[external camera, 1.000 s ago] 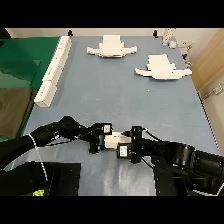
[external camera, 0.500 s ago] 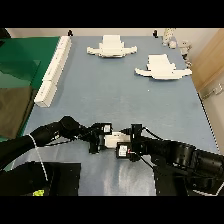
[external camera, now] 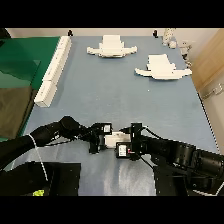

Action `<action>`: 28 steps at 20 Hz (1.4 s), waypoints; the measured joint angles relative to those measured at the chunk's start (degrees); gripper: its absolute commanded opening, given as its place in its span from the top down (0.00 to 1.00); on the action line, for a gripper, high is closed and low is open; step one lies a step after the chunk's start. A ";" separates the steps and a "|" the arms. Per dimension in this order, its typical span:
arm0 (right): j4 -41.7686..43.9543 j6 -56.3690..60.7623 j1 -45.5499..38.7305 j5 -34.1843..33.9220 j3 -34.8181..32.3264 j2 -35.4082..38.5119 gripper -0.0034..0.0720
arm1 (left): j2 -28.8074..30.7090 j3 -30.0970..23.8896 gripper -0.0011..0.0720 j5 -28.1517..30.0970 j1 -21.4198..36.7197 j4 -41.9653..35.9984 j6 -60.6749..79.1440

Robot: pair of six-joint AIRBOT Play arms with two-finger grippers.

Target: Fold the box.

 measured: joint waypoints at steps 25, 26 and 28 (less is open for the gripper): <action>3.34 1.16 -0.02 -2.62 1.46 -3.61 0.59 | -0.02 0.00 0.32 0.02 0.00 0.00 0.04; 3.67 1.16 -0.02 -2.56 1.49 -3.69 0.59 | -0.02 0.00 0.32 0.02 0.00 0.00 0.04; 4.22 1.16 -0.02 -2.49 1.53 -3.80 0.59 | -0.02 0.00 0.32 0.02 0.00 0.00 0.04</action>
